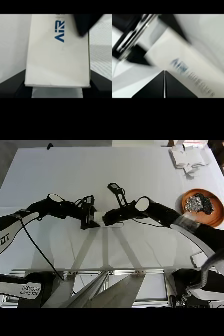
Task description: Fold the box and place the chain.
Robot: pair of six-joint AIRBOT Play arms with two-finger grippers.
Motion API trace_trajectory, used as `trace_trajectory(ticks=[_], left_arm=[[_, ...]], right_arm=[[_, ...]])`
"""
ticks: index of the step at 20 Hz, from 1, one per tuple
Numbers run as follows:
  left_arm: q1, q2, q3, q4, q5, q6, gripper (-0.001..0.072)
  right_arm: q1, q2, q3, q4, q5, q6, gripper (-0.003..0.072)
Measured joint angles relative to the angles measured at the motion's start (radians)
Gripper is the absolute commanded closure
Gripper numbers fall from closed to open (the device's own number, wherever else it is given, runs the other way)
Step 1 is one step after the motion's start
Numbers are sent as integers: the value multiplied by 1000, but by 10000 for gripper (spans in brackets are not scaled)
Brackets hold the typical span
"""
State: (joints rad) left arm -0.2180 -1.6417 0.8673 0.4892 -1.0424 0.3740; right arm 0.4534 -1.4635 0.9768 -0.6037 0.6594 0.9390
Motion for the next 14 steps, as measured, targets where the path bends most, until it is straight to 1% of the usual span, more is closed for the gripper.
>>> trace_trajectory(ticks=[4,7,10,14], left_arm=[[0,0,0,5,-6,4,294],[0,0,0,6,-7,6,294],[0,0,0,8,-9,7,294],[0,0,0,11,-9,12,294]], right_arm=[[-74,87,-15,2,42,-67,680],[-140,115,-68,17,89,-91,683],[-180,105,-135,96,116,-148,683],[-198,39,-183,207,130,-224,682]])
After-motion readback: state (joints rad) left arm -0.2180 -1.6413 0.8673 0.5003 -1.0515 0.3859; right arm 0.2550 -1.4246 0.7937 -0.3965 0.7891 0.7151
